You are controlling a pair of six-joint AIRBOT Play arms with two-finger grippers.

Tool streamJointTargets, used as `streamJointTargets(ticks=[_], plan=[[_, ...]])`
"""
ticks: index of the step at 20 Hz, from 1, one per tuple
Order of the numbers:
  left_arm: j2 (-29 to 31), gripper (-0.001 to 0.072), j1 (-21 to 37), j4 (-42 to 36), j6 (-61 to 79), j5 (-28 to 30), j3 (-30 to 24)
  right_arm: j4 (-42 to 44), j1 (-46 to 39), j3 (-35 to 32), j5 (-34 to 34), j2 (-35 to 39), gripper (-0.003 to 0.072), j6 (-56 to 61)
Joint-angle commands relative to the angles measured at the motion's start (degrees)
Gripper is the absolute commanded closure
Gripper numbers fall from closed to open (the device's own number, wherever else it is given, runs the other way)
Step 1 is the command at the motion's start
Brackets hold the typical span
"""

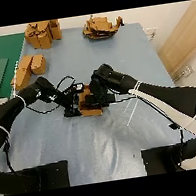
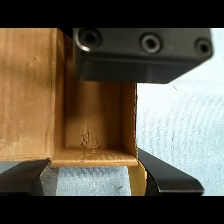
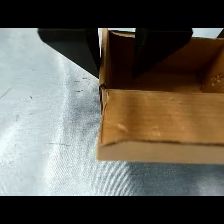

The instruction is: Fold the box.

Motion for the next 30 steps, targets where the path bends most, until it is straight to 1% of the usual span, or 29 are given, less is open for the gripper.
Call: streamJointTargets(ticks=[1,4,8,10,11,12,13,14,15,16,19,23,26,30], plan=[[-0.02,0.0425,0.0,0.07,-0.02,0.0,0.0,-2.34,-0.17,0.04,-3.67,-0.17,0.0385,0.02],[-0.02,0.0426,0.0,0.07,-0.02,0.0,0.0,-2.29,-0.39,0.15,-3.82,-1.81,0.0385,0.0],[-0.02,0.0425,-0.02,0.07,-0.02,-0.02,0.0,-2.19,-0.35,0.24,-0.35,-2.78,0.0387,0.0],[-0.02,0.0426,0.0,0.07,-0.02,-0.02,0.0,-2.16,-0.37,0.26,-0.66,-2.8,0.0402,0.02],[-0.02,0.0426,0.0,0.04,-0.02,-0.02,0.0,-2.16,-0.37,0.28,-1.03,-2.82,0.043,0.0],[-0.02,0.0426,-0.02,0.04,-0.02,-0.04,0.0,-2.19,-0.37,0.28,-1.03,-2.89,0.0487,0.0],[-0.02,0.0426,-0.02,0.04,-0.04,-0.04,0.0,-2.16,-0.37,0.28,-0.96,-2.91,0.052,0.0],[-0.02,0.0425,0.0,0.07,-0.02,-0.04,0.0,-2.16,-0.37,0.28,-0.83,-3.06,0.0614,-0.02],[-0.02,0.0425,0.0,0.07,-0.02,-0.04,0.0,-2.16,-0.37,0.31,-1.01,-3.32,0.067,-0.17],[-0.02,0.0425,-0.02,0.04,-0.04,-0.04,0.0,-2.14,-0.37,0.28,-1.46,-3.61,0.0681,-0.55],[-0.02,0.0425,-0.02,0.04,-0.96,-0.07,0.0,-2.45,0.22,0.31,-1.84,-4.37,0.0682,-0.5],[-0.02,0.0425,-0.02,0.04,-1.14,-0.26,0.02,-7.17,1.64,0.92,-2.34,-4.63,0.0682,0.2],[-0.02,0.0426,-0.02,0.04,-1.14,-0.26,0.0,-9.88,1.79,2.05,-3.93,-4.81,0.0682,0.52],[-0.02,0.0426,-0.02,0.04,-1.14,-0.26,0.0,-9.97,1.84,3.17,-5.44,-5.95,0.0682,0.48]])
